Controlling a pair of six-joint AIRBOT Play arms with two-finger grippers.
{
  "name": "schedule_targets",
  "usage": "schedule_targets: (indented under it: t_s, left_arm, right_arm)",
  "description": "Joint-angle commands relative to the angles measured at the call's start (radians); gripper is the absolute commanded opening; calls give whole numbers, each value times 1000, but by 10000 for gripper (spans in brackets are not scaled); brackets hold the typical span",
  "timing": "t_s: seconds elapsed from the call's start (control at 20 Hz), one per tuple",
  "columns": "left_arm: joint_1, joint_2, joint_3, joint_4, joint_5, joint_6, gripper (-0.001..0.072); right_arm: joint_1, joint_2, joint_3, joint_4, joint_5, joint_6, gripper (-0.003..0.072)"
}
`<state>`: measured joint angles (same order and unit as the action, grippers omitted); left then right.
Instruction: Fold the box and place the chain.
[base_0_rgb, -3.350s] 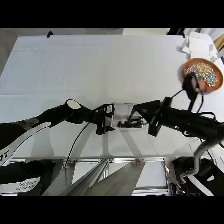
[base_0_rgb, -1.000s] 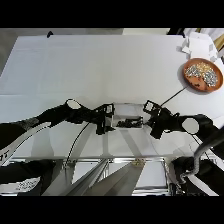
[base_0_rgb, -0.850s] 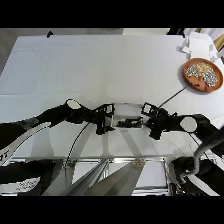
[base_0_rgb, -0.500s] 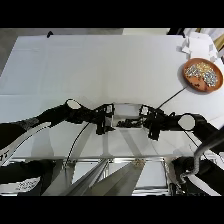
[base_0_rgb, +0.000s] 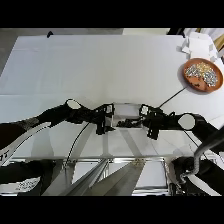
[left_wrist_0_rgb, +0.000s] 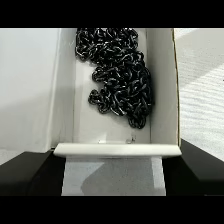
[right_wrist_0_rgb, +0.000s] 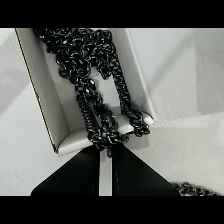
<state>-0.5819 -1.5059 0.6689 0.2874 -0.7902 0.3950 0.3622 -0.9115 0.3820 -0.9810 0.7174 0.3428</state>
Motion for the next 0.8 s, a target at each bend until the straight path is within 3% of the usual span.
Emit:
schedule_targets:
  t_s: [0.0,0.25,0.55,0.65,0.75]
  left_arm:
    - [1,1,0,0,0,0,135]
    - [1,1,0,0,0,0,135]
    - [1,1,0,0,0,0,135]
    - [1,1,0,0,0,0,135]
    - [1,1,0,0,0,0,135]
  right_arm:
    - [-1,0,-1,-81,-3,116,18]
    - [-1,5,0,-224,-54,493,17]
    - [-1,175,0,-212,-57,562,17]
    - [-1,261,0,-114,-95,636,17]
    - [-1,327,0,91,-133,613,17]
